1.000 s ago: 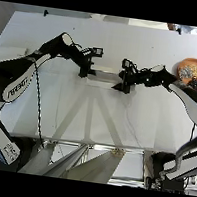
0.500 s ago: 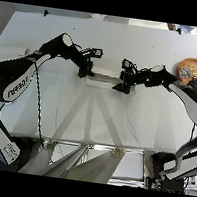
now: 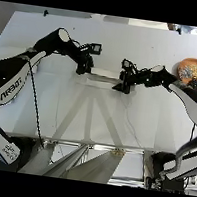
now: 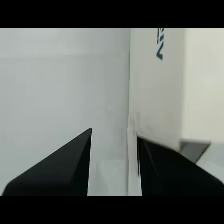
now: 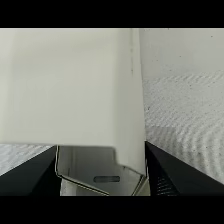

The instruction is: Fold the box and place the chain.

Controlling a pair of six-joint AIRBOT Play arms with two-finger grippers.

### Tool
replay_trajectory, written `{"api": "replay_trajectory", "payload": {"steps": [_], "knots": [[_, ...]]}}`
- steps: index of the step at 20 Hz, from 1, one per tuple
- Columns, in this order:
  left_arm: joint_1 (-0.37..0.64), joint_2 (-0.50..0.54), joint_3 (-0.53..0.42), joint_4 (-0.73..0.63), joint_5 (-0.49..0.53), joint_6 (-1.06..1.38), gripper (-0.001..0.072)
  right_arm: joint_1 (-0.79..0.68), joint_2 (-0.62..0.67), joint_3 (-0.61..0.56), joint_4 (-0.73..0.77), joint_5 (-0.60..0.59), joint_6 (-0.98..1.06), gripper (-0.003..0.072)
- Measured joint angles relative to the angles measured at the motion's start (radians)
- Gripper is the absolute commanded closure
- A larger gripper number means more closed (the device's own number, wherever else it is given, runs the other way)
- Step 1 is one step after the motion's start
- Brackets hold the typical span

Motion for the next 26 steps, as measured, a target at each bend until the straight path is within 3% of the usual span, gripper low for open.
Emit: {"api": "replay_trajectory", "payload": {"steps": [3,6,11,14,17,26], "knots": [[0.041,0.036,0.0,0.025,-0.028,-0.005,0.0399,0.0,0.0,0.0,0.001,-0.001,0.0,0.0251],[0.069,0.07,-0.001,0.066,-0.098,-0.061,0.0699,0.0,0.0,0.0,0.0,-0.001,0.0,0.0251],[0.034,0.101,-0.003,0.072,-0.325,-0.155,0.0698,0.0,0.0,0.0,0.0,-0.001,0.0,0.0251],[-0.032,0.104,-0.003,0.019,-0.377,-0.173,0.0698,0.0,0.0,0.0,0.0,-0.001,0.0,0.0251],[-0.097,0.105,-0.003,-0.018,-0.325,-0.181,0.0698,0.0,0.0,0.0,0.0,-0.001,0.0,0.0251],[-0.145,0.105,-0.003,-0.048,0.063,-0.184,0.0693,0.0,0.0,0.0,0.001,-0.002,0.0,0.0251]]}}
